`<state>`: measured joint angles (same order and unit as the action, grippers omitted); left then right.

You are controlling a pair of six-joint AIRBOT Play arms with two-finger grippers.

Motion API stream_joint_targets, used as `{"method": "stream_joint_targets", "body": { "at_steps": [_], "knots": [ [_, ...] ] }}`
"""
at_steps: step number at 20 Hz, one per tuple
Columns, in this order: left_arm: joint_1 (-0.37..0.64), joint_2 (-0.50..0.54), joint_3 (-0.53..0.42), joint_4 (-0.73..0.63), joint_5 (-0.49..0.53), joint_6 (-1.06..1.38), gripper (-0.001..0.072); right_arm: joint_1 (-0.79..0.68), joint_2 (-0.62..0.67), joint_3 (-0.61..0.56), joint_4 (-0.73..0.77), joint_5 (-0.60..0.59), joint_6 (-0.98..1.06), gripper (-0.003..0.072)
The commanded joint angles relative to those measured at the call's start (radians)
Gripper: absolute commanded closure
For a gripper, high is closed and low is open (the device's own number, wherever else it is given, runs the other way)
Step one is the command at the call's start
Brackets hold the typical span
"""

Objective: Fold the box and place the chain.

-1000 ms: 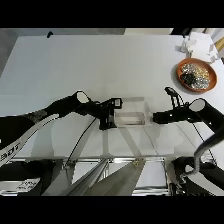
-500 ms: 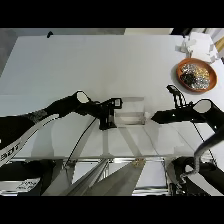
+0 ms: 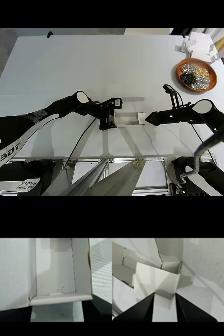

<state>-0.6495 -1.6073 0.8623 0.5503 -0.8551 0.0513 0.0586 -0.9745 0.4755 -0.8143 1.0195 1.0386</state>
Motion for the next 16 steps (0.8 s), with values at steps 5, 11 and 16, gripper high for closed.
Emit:
{"method": "stream_joint_targets", "body": {
  "at_steps": [5, 11, 16],
  "knots": [
    [0.000, 0.001, 0.000, 0.000, 0.029, 0.000, 0.0506, 0.021, 0.001, 0.000, 0.006, -0.026, 0.011, 0.0345],
    [0.000, 0.000, 0.000, 0.000, 0.029, 0.000, 0.0506, 0.150, -0.005, 0.010, -0.084, -0.172, 0.188, 0.0268],
    [0.000, 0.001, 0.000, 0.000, 0.029, 0.000, 0.0506, 0.254, -0.042, 0.066, -0.290, -0.210, 0.404, 0.0268]
  ]
}}
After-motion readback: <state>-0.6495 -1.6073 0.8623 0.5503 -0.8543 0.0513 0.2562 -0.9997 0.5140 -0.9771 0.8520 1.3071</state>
